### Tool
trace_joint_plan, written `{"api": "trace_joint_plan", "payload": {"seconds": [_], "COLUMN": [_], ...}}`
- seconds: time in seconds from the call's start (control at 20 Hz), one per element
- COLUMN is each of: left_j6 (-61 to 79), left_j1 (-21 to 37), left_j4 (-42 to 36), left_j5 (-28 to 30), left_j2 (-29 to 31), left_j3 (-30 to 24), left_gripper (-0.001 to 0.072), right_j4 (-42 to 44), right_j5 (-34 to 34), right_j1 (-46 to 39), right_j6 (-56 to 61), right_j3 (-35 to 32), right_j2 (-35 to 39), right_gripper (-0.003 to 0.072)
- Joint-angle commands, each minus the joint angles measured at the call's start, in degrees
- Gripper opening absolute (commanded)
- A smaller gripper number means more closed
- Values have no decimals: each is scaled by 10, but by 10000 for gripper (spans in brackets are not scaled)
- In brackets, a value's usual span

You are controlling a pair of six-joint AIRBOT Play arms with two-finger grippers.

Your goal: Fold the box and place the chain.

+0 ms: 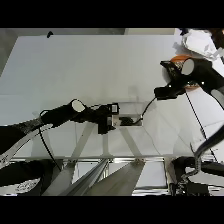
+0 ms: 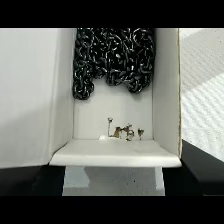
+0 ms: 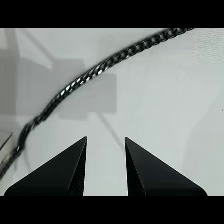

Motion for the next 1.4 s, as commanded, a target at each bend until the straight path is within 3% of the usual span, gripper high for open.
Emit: {"api": "trace_joint_plan", "payload": {"seconds": [0.0, 0.75, 0.9, 1.05, 1.1, 1.2, 1.35], "left_j6": [0, 0, 0, 0, 0, 0, 0], "left_j1": [0, 0, 0, 0, 0, 0, 0], "left_j4": [0, 0, 0, 0, 0, 0, 0], "left_j5": [0, 0, 0, 0, 0, 0, 0], "left_j2": [0, 0, 0, 0, 0, 0, 0], "left_j3": [0, 0, 0, 0, 0, 0, 0], "left_gripper": [345, 345, 345, 345, 345, 345, 345], "right_j4": [-14, -45, -45, -45, -46, -47, -50], "right_j5": [-50, -103, -106, -94, -94, -94, -84], "right_j1": [3, 24, 27, 36, 41, 44, 44], "right_j6": [62, 96, 96, 108, 104, 98, 87], "right_j3": [8, 22, 22, 22, 22, 22, 22], "right_j2": [-67, -99, -103, -125, -127, -125, -111], "right_gripper": [277, 289, 230, 218, 185, 9, 11]}}
